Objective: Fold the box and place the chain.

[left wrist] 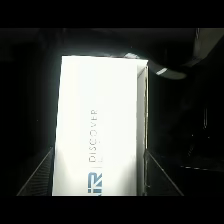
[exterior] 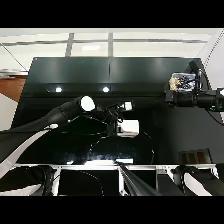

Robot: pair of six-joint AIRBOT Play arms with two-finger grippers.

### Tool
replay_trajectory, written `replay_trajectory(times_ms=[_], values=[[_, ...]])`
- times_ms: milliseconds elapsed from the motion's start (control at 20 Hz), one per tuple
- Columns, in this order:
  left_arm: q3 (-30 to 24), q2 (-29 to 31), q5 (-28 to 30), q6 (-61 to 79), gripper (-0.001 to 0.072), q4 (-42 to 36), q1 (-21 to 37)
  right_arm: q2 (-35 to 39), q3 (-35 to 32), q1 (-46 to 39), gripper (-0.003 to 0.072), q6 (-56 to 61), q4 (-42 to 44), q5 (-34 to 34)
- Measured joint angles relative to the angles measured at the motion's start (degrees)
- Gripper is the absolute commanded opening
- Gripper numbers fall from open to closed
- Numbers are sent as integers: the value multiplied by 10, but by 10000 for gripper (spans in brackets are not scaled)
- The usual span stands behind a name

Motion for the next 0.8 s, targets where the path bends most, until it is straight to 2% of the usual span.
replay_trajectory(times_ms=[800], values=[[0, -12, -3, -8, 710, 9, -3, 0, 0, 0, 44, 0, 0, 0]])
